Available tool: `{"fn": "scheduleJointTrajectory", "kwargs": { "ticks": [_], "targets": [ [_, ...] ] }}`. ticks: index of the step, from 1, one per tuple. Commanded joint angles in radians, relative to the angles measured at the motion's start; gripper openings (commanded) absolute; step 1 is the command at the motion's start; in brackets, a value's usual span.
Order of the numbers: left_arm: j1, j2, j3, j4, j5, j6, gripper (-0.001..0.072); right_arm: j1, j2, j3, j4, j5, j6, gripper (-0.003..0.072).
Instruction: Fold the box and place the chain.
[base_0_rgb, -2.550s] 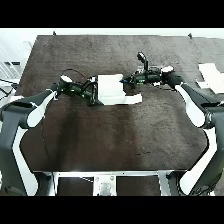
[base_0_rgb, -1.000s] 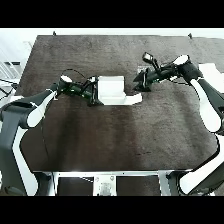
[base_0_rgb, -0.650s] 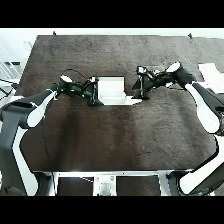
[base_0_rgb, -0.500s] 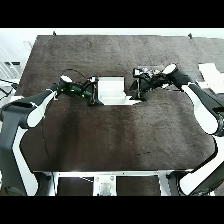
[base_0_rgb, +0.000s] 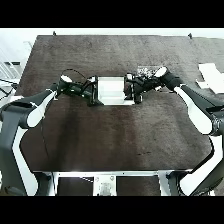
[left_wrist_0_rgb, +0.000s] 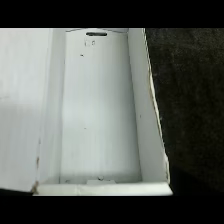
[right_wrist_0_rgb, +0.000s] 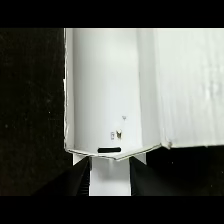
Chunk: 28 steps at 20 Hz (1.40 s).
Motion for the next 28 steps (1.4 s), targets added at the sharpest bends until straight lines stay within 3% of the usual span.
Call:
{"fn": "scheduleJointTrajectory", "kwargs": {
  "ticks": [1, 13, 14, 15, 16, 20, 25, 26, 27, 28],
  "targets": [
    [-0.001, 0.000, 0.000, 0.000, 0.000, 0.000, 0.0407, 0.014, -0.001, 0.000, 0.019, -0.001, 0.000, 0.0291],
    [-0.001, 0.000, 0.000, 0.000, 0.000, 0.000, 0.0408, 0.043, -0.018, 0.000, 0.093, -0.016, -0.001, 0.0297],
    [-0.001, 0.000, 0.000, 0.000, 0.000, 0.000, 0.0408, 0.041, -0.018, 0.000, 0.093, -0.020, -0.001, 0.0324],
    [-0.001, 0.000, 0.000, 0.000, 0.000, 0.000, 0.0407, 0.041, -0.018, 0.000, 0.094, -0.021, -0.001, 0.0429],
    [-0.001, 0.000, 0.000, 0.000, 0.000, 0.000, 0.0407, 0.041, -0.018, 0.000, 0.094, -0.023, -0.001, 0.0584],
    [-0.001, 0.000, 0.000, 0.000, 0.000, 0.000, 0.0408, 0.040, -0.018, 0.000, 0.093, -0.023, -0.001, 0.0626],
    [-0.001, 0.000, 0.000, 0.000, 0.000, 0.000, 0.0407, 0.036, -0.018, 0.000, 0.091, -0.024, -0.001, 0.0625],
    [-0.001, 0.000, 0.000, 0.000, 0.000, 0.000, 0.0408, 0.036, -0.018, 0.000, 0.082, -0.023, 0.000, 0.0501],
    [-0.001, 0.000, 0.000, 0.000, 0.000, 0.000, 0.0407, 0.036, -0.016, 0.000, 0.065, -0.018, 0.000, 0.0241],
    [-0.001, 0.000, 0.000, 0.000, 0.000, 0.000, 0.0407, 0.036, -0.011, 0.000, 0.055, -0.009, 0.003, 0.0142]
  ]
}}
